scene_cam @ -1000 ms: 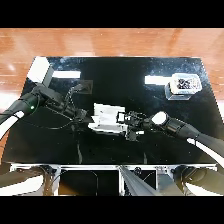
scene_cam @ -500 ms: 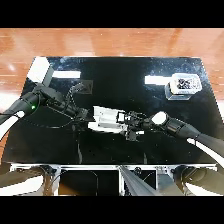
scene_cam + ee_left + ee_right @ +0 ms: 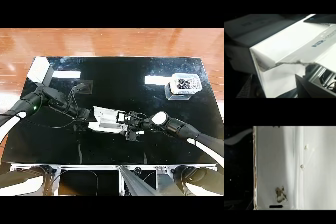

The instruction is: Fold the box and place the chain.

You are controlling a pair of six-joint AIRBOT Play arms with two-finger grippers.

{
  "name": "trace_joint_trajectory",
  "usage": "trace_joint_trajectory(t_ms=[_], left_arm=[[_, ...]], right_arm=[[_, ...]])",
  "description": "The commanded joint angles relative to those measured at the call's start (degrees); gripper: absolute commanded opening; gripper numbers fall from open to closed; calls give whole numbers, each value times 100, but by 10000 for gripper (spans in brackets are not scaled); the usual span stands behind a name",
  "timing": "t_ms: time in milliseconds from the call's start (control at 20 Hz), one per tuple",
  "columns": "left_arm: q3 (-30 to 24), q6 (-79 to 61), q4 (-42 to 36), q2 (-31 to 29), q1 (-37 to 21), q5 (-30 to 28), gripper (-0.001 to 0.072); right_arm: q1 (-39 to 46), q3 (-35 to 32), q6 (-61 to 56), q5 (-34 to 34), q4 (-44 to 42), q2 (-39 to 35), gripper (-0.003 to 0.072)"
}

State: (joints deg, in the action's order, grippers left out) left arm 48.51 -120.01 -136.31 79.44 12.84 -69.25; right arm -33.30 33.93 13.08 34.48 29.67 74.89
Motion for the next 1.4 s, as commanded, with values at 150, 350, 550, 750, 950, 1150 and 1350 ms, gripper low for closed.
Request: trace_joint_trajectory(t_ms=[150, 350, 550, 750, 950, 1150, 1350], left_arm=[[63, 223, 149, -2, 310, 498, 631], [278, 678, 697, -2, 562, 553, 631], [393, 960, 1158, -2, 929, 680, 631], [400, 1034, 1154, -2, 953, 671, 631], [400, 1034, 1154, -2, 953, 667, 631], [400, 1036, 1137, -2, 953, 649, 631], [431, 1099, 1134, -2, 953, 619, 631]], right_arm=[[-4, 0, 0, 0, 0, 2, 495], [-4, 0, 0, 0, 0, 2, 495], [-4, -2, 0, 0, 2, 2, 496], [-4, -2, 0, 2, 2, 2, 496], [-4, 0, 0, 2, 2, 2, 498], [-4, 0, 2, 22, 28, 2, 612], [-4, -2, 68, 151, 101, 2, 631]])
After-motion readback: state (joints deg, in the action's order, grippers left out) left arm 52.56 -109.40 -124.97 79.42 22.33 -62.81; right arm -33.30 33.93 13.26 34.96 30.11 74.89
